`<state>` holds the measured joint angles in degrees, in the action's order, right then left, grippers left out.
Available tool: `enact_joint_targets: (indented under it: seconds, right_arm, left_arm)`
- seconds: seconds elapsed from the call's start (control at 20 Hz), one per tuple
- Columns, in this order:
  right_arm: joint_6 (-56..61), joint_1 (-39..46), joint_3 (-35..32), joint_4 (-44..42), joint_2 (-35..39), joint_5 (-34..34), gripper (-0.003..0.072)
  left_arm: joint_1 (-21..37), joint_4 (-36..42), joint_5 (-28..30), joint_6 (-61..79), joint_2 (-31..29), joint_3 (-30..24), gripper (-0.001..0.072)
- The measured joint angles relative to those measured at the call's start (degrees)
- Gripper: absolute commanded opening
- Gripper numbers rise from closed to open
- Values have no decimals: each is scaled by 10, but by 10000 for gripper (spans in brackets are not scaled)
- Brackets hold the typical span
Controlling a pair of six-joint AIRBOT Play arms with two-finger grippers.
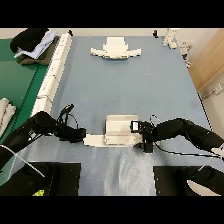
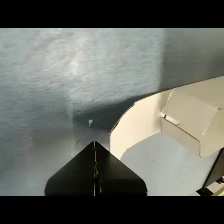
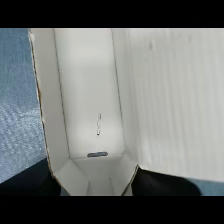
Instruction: Fold the box.
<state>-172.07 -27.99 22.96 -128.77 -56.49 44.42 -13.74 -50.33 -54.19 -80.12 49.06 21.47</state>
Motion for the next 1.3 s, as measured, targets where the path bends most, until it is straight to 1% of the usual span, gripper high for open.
enact_joint_targets:
  seconds: [0.25,0.4,0.55,0.6,0.65,0.7,0.75,1.05,1.3]
  right_arm:
    - [0,0,0,0,0,0,517]
    - [0,0,0,0,0,0,518]
    - [0,0,0,0,0,0,517]
    - [0,0,0,0,0,0,517]
    - [0,0,0,0,0,0,517]
    - [0,0,0,0,0,0,518]
    - [0,0,0,0,0,0,517]
    - [0,0,0,0,0,0,517]
    - [0,0,0,0,0,0,518]
  left_arm:
    - [-54,88,36,38,16,-5,13]
    - [-75,113,42,50,18,-4,13]
    - [-83,125,43,54,19,2,16]
    - [-85,128,42,55,19,7,35]
    - [-85,129,38,56,19,11,294]
    - [-86,131,35,57,19,16,421]
    - [-86,132,32,57,19,22,399]
    - [-88,149,24,57,19,42,399]
    - [-96,181,37,56,20,45,399]
